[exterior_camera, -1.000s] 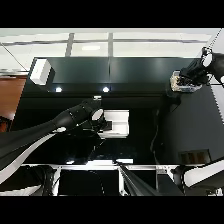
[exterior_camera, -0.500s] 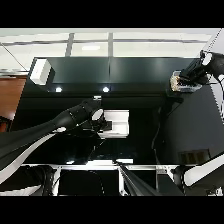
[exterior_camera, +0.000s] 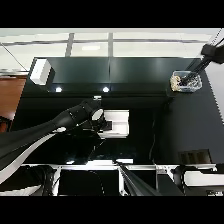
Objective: Fold the box and place the chain.
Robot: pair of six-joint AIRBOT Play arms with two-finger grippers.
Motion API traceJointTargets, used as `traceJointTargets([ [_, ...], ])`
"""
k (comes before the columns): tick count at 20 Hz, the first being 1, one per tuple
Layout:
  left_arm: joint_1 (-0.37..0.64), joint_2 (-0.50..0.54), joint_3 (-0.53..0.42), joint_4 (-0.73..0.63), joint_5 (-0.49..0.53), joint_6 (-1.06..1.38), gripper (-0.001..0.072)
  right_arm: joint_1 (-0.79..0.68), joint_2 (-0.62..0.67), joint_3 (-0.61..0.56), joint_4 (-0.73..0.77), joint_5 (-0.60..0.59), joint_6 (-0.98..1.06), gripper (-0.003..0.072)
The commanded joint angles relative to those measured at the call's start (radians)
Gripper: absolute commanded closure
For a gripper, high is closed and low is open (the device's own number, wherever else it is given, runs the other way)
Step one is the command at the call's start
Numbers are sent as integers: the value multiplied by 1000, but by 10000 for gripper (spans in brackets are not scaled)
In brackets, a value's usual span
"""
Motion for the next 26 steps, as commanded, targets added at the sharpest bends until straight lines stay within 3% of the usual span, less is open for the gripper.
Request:
traceJointTargets([
  [1, 0, 0, 1, 0, -1, 0, 681, -4, 167, 1, 88, 2, -171, 672],
  [5, 0, 0, 1, 0, -2, 0, 681, -2, 328, 1, 200, 43, -196, 672],
  [10, 0, 0, 1, 0, -2, 0, 681, -1, 472, 1, 402, 179, -234, 672],
  [17, 0, -1, 1, 0, -1, 0, 681, 50, 520, -32, 631, 592, -256, 670],
  [21, 0, -1, 1, 0, -1, 0, 681, 232, 538, -146, 653, 647, -241, 670],
  [26, 0, -1, 1, 0, 1, 0, 681, 357, 537, -162, 704, 613, -221, 670],
])
